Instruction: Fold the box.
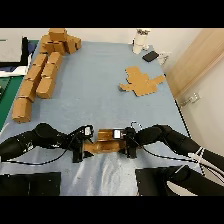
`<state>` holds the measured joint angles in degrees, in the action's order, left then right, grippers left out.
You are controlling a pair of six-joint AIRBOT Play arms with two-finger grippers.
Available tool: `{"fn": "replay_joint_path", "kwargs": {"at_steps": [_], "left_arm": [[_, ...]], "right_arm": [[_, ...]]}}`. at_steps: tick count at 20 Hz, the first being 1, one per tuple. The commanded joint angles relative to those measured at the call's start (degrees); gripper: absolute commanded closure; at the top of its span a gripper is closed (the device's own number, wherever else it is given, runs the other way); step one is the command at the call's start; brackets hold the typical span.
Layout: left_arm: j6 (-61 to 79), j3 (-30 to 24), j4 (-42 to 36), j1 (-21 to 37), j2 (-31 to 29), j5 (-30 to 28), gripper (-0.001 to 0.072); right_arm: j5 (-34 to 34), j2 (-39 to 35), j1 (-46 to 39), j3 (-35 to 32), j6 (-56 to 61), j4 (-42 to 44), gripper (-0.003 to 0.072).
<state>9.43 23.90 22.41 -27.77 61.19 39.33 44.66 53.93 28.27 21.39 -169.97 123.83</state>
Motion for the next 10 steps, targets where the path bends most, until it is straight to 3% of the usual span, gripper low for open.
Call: {"fn": "replay_joint_path", "kwargs": {"at_steps": [1,2,10], "left_arm": [[0.02,0.59,-0.59,-0.50,0.87,-2.40,0.0261],[0.02,0.70,-0.59,-0.50,0.87,-2.60,0.0409],[2.97,1.05,-4.31,-1.53,0.98,-4.07,0.0428]], "right_arm": [[-0.02,0.02,0.04,-0.04,0.02,0.00,0.0186],[-0.02,0.02,0.04,-0.04,0.04,0.00,0.0186],[-0.02,0.02,0.04,-0.04,0.02,0.00,0.0186]]}}
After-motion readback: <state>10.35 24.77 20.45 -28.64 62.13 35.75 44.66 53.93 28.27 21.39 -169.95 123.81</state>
